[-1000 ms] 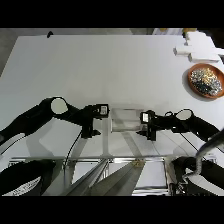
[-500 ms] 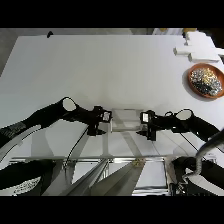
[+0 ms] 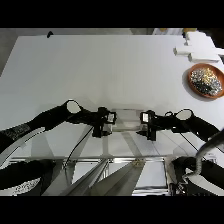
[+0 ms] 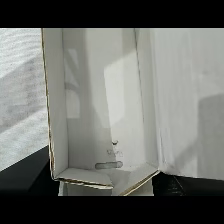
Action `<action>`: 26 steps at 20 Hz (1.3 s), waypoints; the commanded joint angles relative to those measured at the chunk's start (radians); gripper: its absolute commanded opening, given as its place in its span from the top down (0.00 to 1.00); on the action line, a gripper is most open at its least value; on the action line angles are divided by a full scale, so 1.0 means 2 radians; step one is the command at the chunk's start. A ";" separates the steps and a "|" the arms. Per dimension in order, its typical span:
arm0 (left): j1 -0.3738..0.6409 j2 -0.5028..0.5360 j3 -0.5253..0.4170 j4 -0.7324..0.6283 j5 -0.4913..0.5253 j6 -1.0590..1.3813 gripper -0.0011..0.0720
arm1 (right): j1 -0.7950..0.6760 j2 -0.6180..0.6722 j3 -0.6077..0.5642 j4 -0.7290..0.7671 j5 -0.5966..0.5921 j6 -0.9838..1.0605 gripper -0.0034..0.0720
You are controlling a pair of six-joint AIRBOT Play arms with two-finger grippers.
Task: Fold the box and place the chain.
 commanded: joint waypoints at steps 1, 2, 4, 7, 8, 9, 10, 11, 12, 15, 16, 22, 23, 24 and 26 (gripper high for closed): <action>-0.002 -0.001 0.000 -0.005 0.004 -0.039 0.02 | 0.000 0.000 0.000 0.000 0.000 0.000 0.54; -0.002 -0.003 0.000 -0.005 0.004 -0.046 0.02 | 0.000 0.000 0.000 0.000 0.000 0.000 0.54; -0.006 -0.010 0.000 -0.005 0.011 -0.047 0.02 | 0.000 0.000 0.000 0.000 0.000 0.000 0.54; -0.021 -0.017 0.000 -0.006 0.050 -0.066 0.02 | 0.000 0.000 0.000 0.000 0.000 0.000 0.54; -0.024 -0.018 0.000 -0.006 0.054 -0.067 0.03 | 0.000 0.000 0.000 0.000 0.000 0.000 0.54; -0.027 -0.019 0.000 -0.006 0.054 -0.067 0.03 | 0.000 0.000 0.000 0.000 0.000 0.000 0.54; -0.028 -0.019 0.000 -0.006 0.053 -0.067 0.03 | 0.000 0.000 0.000 0.000 0.000 0.000 0.54; -0.028 -0.020 0.000 -0.006 0.051 -0.067 0.04 | 0.000 0.000 0.000 0.000 0.000 0.000 0.54; -0.028 -0.021 0.000 -0.006 0.050 -0.067 0.04 | 0.000 0.000 0.000 0.000 0.000 0.000 0.54; -0.029 -0.022 0.000 -0.005 0.050 -0.067 0.50 | 0.000 0.000 0.000 0.000 0.000 0.000 0.54; -0.029 -0.022 0.000 -0.005 0.050 -0.067 0.66 | 0.000 0.000 0.000 0.000 0.000 0.000 0.54; -0.028 -0.022 0.000 -0.005 0.039 -0.067 0.74 | 0.000 0.000 0.000 0.000 0.000 0.000 0.54; -0.029 -0.022 0.000 -0.005 0.039 -0.067 0.74 | 0.000 0.000 0.000 0.000 0.000 0.000 0.54; -0.029 -0.022 0.000 -0.005 0.039 -0.067 0.74 | 0.000 0.000 0.000 0.000 0.000 0.000 0.54; -0.029 -0.022 0.000 -0.005 0.039 -0.067 0.74 | 0.000 0.000 0.000 0.000 0.000 0.000 0.54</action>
